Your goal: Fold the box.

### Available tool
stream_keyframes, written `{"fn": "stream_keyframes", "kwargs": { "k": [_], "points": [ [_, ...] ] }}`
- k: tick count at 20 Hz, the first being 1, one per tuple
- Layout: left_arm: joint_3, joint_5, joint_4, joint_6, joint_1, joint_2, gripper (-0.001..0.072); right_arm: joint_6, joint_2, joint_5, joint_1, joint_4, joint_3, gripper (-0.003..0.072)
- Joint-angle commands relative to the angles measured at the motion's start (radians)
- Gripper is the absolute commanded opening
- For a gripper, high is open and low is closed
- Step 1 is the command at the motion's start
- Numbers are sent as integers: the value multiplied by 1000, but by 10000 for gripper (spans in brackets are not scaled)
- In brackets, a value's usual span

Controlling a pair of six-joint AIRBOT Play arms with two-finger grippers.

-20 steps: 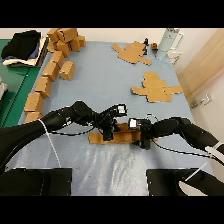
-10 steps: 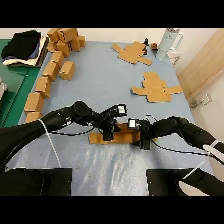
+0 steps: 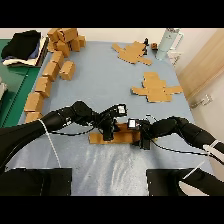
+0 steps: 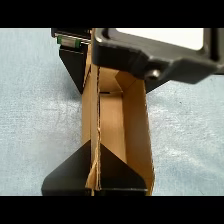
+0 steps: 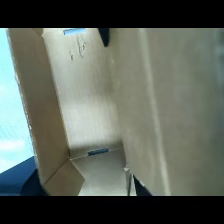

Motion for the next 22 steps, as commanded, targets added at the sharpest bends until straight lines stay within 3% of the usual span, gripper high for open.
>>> {"fn": "stream_keyframes", "kwargs": {
  "k": [1, 2, 22],
  "points": [
    [1, -1, 0, 0, -1, 0, 16, 1, 0, -2, 0, 1, -1, 614],
    [1, -1, 0, 0, 0, 0, 15, 2, -1, -3, 0, 1, -2, 499],
    [1, -1, 0, 0, -1, 0, 15, 1, -7, 16, 0, 0, -2, 526]
  ]
}}
